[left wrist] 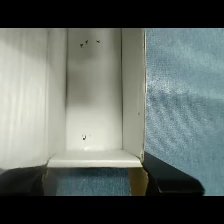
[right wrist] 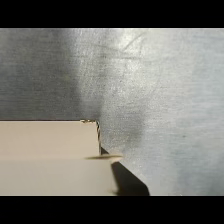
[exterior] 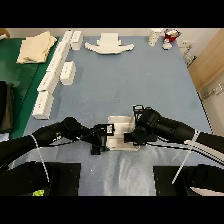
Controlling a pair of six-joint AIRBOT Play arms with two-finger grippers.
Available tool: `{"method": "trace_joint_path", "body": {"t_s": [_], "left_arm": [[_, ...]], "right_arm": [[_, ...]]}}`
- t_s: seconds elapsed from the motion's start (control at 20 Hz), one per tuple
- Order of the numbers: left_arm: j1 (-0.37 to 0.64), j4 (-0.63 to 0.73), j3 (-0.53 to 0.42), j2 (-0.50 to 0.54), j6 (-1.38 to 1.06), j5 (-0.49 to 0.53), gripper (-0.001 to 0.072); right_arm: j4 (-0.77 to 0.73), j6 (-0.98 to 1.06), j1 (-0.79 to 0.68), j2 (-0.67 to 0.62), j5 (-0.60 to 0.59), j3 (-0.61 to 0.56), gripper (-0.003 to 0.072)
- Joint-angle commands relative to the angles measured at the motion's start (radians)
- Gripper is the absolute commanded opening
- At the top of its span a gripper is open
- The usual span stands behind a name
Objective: Fold the box.
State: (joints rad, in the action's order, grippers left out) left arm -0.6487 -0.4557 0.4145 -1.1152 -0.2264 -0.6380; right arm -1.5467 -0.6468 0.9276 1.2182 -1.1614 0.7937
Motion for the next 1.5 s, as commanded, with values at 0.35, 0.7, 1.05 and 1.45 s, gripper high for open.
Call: {"method": "trace_joint_path", "body": {"t_s": [0.35, 0.7, 1.05, 1.45], "left_arm": [[0.000, 0.000, 0.001, 0.001, -0.001, 0.000, 0.0457], [0.000, 0.000, 0.001, 0.001, -0.001, 0.000, 0.0457], [0.000, 0.000, 0.001, 0.001, -0.001, 0.000, 0.0457], [0.000, 0.000, 0.001, 0.001, -0.001, 0.000, 0.0457]], "right_arm": [[0.002, 0.003, 0.001, 0.002, -0.015, 0.003, 0.0476], [0.006, 0.000, 0.002, -0.053, -0.074, 0.079, 0.0486], [0.097, -0.008, 0.001, -0.199, -0.287, 0.132, 0.0480], [0.370, -0.162, -0.208, -0.124, -0.154, 0.080, 0.0002]]}}
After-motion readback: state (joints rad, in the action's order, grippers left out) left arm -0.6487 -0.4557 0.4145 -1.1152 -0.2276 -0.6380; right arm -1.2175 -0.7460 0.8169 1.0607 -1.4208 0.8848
